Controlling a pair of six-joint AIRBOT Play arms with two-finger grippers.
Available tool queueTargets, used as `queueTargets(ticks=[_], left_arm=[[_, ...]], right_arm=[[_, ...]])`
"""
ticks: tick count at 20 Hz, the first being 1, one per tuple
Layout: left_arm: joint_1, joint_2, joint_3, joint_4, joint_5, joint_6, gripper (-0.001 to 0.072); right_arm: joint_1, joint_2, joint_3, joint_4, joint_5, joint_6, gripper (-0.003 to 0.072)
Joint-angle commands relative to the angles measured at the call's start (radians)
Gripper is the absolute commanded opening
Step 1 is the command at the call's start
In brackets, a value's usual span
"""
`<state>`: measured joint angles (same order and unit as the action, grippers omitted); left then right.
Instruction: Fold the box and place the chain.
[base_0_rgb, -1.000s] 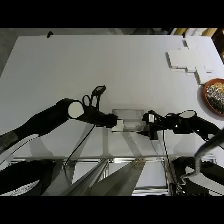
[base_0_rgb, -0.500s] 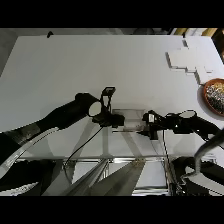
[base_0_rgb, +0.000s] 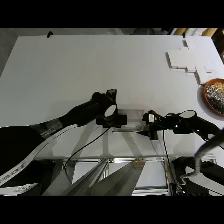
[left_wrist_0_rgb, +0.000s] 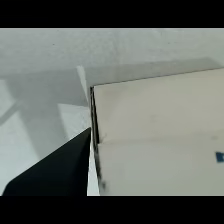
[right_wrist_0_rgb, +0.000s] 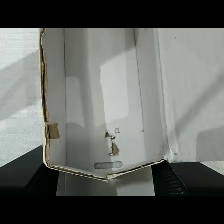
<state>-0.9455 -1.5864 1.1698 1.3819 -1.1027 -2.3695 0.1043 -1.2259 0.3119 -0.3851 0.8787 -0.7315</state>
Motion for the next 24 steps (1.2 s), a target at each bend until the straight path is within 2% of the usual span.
queueTargets(ticks=[1,2,4,5,7,9,11,12,13,14,18,24], left_arm=[[-0.016,-0.039,0.037,0.026,-0.043,-0.046,0.0241],[-0.016,-0.039,0.037,0.027,-0.043,-0.048,0.0231],[-0.016,-0.04,0.037,0.026,-0.048,-0.048,0.0127],[-0.016,-0.04,0.037,0.027,-0.058,-0.048,0.0125],[-0.016,-0.041,0.038,0.035,-0.092,-0.047,0.0013],[-0.016,-0.047,0.038,0.043,-0.122,-0.048,0.0001],[-0.016,-0.051,0.038,0.047,-0.139,-0.047,0.0002],[-0.016,-0.051,0.04,0.046,-0.144,-0.047,0.0046],[-0.015,-0.051,0.05,0.047,-0.156,-0.045,0.013],[-0.014,-0.053,0.064,0.048,-0.175,-0.031,0.0156],[-0.002,-0.09,0.151,0.047,-0.279,-0.01,0.0158],[-0.008,-0.109,0.161,0.043,-0.206,-0.014,0.015]], right_arm=[[0.0,0.0,0.0,0.0,0.0,0.0,0.0549],[0.0,0.0,0.0,0.0,0.0,0.0,0.0549],[0.0,0.0,0.0,0.0,0.0,0.0,0.0549],[0.0,0.0,0.0,0.0,0.0,0.0,0.0549],[0.0,0.0,0.0,0.0,0.0,0.0,0.0549],[0.0,0.0,0.0,0.0,0.0,0.0,0.0549],[0.0,0.0,0.0,0.0,0.0,0.0,0.0549],[0.0,0.0,0.0,0.0,0.0,0.0,0.0549],[0.0,0.0,0.0,0.0,0.0,0.0,0.0549],[0.0,0.0,0.0,0.0,0.0,0.0,0.0549],[0.0,0.0,0.0,0.0,0.0,0.0,0.0549],[0.0,0.0,0.0,0.0,0.0,0.0,0.0549]])
